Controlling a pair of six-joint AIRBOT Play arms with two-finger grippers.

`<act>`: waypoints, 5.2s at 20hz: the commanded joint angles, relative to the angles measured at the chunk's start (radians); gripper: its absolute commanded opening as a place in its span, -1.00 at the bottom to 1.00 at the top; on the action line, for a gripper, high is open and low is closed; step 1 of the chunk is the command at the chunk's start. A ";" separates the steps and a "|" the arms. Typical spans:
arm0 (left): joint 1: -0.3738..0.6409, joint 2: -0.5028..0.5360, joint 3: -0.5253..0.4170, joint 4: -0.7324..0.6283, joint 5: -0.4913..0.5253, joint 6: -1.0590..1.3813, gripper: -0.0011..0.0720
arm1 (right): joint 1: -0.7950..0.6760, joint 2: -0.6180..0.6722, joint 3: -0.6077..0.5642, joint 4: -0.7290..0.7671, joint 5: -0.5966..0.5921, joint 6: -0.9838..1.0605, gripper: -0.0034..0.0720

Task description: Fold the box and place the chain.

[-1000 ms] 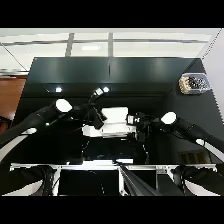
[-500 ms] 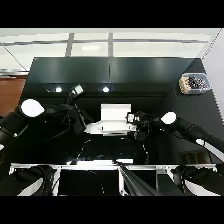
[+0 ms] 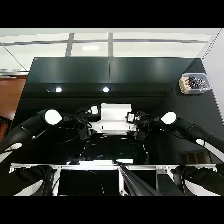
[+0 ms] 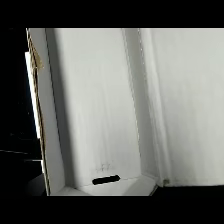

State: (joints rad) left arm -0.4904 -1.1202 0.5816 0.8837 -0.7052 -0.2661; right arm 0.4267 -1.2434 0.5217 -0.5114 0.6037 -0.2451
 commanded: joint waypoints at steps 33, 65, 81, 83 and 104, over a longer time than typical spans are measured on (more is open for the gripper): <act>-0.031 -0.140 0.003 -0.392 0.051 0.239 -0.15 | 0.000 -0.001 0.000 0.001 0.000 0.000 -0.74; 0.357 -0.291 -0.033 -0.488 -0.354 -0.567 -0.90 | 0.000 -0.001 0.000 0.001 0.000 0.000 -0.74; 0.175 -0.265 0.178 -0.305 -0.390 -0.721 0.93 | 0.000 -0.001 0.000 0.002 0.000 0.001 -0.74; 0.150 -0.265 0.206 -0.267 -0.388 -0.770 0.91 | 0.000 -0.001 0.000 0.002 0.000 0.000 -0.74; 0.003 -0.264 0.346 -0.019 -0.358 -1.262 0.40 | 0.000 -0.001 0.000 0.002 -0.002 0.002 -0.74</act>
State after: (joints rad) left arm -0.4473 -1.3853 0.9215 0.8391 -1.1019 -1.4731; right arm 0.4267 -1.2434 0.5220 -0.5098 0.6018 -0.2440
